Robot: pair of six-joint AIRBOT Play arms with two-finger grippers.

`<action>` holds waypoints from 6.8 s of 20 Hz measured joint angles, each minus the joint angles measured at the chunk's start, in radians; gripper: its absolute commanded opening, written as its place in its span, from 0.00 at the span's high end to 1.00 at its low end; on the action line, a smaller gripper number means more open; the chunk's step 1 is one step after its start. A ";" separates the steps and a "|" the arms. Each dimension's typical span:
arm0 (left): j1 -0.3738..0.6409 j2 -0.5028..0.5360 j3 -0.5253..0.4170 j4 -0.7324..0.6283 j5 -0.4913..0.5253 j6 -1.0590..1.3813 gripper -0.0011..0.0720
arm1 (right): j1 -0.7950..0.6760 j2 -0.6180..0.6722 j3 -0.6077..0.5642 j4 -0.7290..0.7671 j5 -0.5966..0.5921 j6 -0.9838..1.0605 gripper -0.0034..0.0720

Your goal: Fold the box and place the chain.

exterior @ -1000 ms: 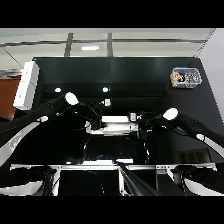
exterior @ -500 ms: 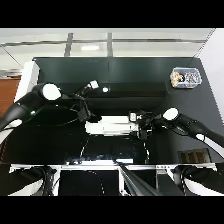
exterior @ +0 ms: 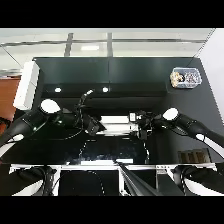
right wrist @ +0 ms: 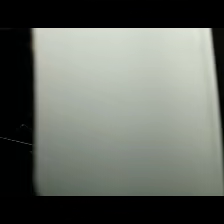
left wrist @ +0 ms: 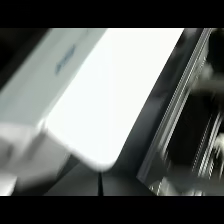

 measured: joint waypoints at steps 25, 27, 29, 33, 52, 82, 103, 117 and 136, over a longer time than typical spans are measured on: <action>0.268 0.019 0.231 0.521 0.055 -0.047 0.91 | 0.000 0.000 0.000 0.001 -0.003 0.003 0.33; 0.303 0.059 0.195 0.517 -0.065 0.125 0.18 | 0.000 0.000 0.000 0.001 -0.003 0.003 0.33; 0.297 0.080 0.153 0.516 -0.140 0.285 0.01 | 0.000 0.000 0.000 0.000 -0.003 0.003 0.32; 0.201 0.097 0.086 0.527 -0.113 0.478 0.02 | 0.000 0.000 0.000 0.000 -0.003 0.003 0.32; -0.066 -0.057 0.058 0.493 0.127 0.492 0.43 | 0.000 0.000 0.000 0.000 -0.004 0.003 0.33; -0.104 -0.178 0.054 0.201 0.167 0.489 0.84 | 0.000 0.000 0.000 0.000 -0.004 0.003 0.33; 0.222 0.115 0.050 0.480 0.021 -0.028 0.95 | 0.000 0.000 0.000 0.001 -0.005 0.004 0.32; 0.364 -0.153 -0.114 0.220 -0.054 -0.482 0.95 | 0.000 0.000 0.000 0.000 -0.005 0.003 0.33; 0.235 -0.180 -0.048 0.117 -0.071 -0.336 0.03 | 0.000 0.000 0.000 0.000 -0.005 0.003 0.33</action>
